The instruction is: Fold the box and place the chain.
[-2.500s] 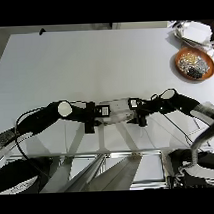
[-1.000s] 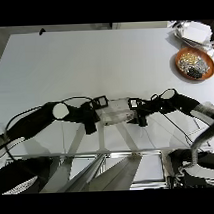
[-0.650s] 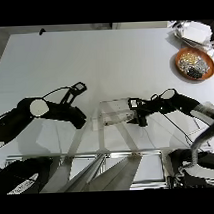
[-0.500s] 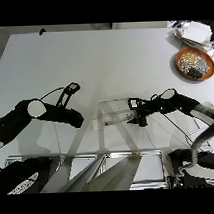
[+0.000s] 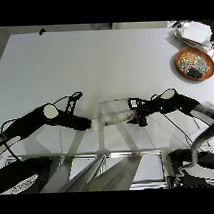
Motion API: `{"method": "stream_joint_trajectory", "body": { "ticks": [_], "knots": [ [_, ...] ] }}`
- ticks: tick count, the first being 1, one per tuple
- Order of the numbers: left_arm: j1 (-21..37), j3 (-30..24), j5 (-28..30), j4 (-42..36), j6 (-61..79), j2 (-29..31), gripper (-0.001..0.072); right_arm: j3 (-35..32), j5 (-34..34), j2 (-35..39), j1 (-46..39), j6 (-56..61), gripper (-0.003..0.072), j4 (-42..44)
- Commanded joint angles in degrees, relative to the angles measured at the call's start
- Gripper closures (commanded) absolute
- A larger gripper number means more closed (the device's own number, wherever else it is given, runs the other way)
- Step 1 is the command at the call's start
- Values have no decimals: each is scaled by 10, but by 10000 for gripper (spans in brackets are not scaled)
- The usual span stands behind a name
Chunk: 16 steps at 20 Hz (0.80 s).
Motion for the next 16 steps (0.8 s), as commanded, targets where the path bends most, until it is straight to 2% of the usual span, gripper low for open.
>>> {"method": "stream_joint_trajectory", "body": {
  "ticks": [1, 8, 9, 11, 14, 16],
  "knots": [
    [-17, -1, 22, -31, 0, -23, 704, 0, 0, 0, 0, 0, 276, 0],
    [-31, 1, 35, -123, 82, 13, 692, 0, 0, 0, 0, 0, 276, 0],
    [-31, 2, 39, -129, 82, 22, 660, 0, 0, 0, 0, 0, 276, 0],
    [-31, 2, 49, -140, 82, 32, 541, 0, 0, 0, 0, 0, 276, 0],
    [-31, 3, 52, -148, 82, 32, 489, 0, 0, 0, 0, 0, 276, 0],
    [-31, 3, 53, -156, 82, 32, 489, 0, 0, 0, 0, 0, 276, 0]
  ]
}}
